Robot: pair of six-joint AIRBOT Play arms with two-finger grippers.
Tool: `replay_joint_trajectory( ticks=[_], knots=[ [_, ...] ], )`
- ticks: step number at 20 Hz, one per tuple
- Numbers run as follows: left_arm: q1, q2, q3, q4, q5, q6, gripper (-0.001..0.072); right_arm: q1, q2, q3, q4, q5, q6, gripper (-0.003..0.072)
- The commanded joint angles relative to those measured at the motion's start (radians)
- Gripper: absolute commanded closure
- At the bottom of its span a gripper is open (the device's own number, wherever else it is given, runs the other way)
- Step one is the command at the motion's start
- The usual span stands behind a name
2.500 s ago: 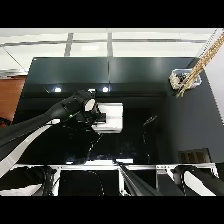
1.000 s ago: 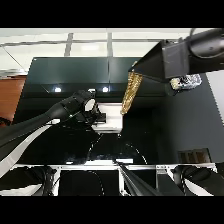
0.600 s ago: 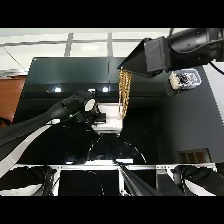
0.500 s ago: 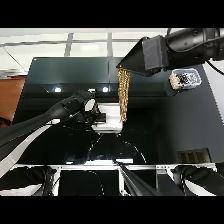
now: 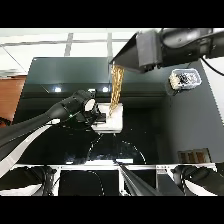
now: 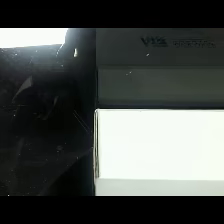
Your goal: Fold the box and place the chain.
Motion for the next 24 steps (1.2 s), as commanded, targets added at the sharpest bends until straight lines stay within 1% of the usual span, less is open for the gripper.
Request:
replay_joint_trajectory(
  ticks=[1, 3, 5, 6, 8, 10, 12, 14, 15, 16, 17, 19, 21, 24],
  knots=[
    [0.0, 0.0, 0.0, 0.0, 0.0, 0.0, 0.0683, 0.047, -0.023, -0.018, -0.14, 0.05, 0.034, 0.0674],
    [0.0, 0.0, 0.0, 0.0, 0.0, 0.0, 0.0684, 0.073, -0.024, -0.098, -0.189, 0.039, 0.037, 0.0674],
    [0.0, 0.0, 0.0, 0.0, 0.0, 0.0, 0.0684, 0.082, -0.024, -0.215, -0.202, 0.024, 0.049, 0.0674],
    [0.0, 0.0, 0.0, 0.0, 0.0, 0.0, 0.0683, 0.084, -0.024, -0.283, -0.199, -0.009, 0.057, 0.0674],
    [0.0, 0.0, 0.0, 0.0, 0.001, 0.0, 0.0684, 0.084, -0.024, -0.413, -0.185, -0.134, 0.077, 0.0674],
    [0.0, 0.0, 0.0, 0.0, 0.0, 0.0, 0.0684, 0.084, -0.026, -0.528, -0.14, -0.255, 0.078, 0.0673],
    [0.0, 0.0, 0.0, 0.0, 0.0, 0.0, 0.0684, 0.084, -0.027, -0.608, -0.126, -0.319, 0.079, 0.0673],
    [0.0, 0.0, 0.0, 0.0, 0.001, 0.0, 0.0684, 0.084, -0.029, -0.646, -0.127, -0.328, 0.079, 0.067],
    [0.0, 0.0, 0.0, 0.0, 0.0, 0.0, 0.0684, 0.087, -0.031, -0.652, -0.126, -0.326, 0.086, 0.0606],
    [0.0, 0.0, 0.0, 0.0, 0.001, 0.0, 0.0683, 0.095, -0.031, -0.652, -0.126, -0.326, 0.087, 0.0403],
    [0.0, 0.0, 0.0, 0.0, 0.001, 0.0, 0.0684, 0.102, -0.031, -0.652, -0.127, -0.323, 0.085, 0.0361],
    [0.0, 0.0, 0.0, 0.0, 0.001, 0.0, 0.0683, 0.085, -0.028, -0.65, -0.156, -0.293, 0.085, 0.0361],
    [0.0, 0.0, 0.0, 0.0, 0.003, 0.0, 0.0684, 0.018, -0.016, -0.65, -0.185, -0.26, 0.085, 0.0361],
    [0.0, 0.0, 0.0, -0.003, 0.004, 0.0, 0.0683, -0.089, 0.011, -0.65, -0.267, -0.203, 0.082, 0.0362]
  ],
)
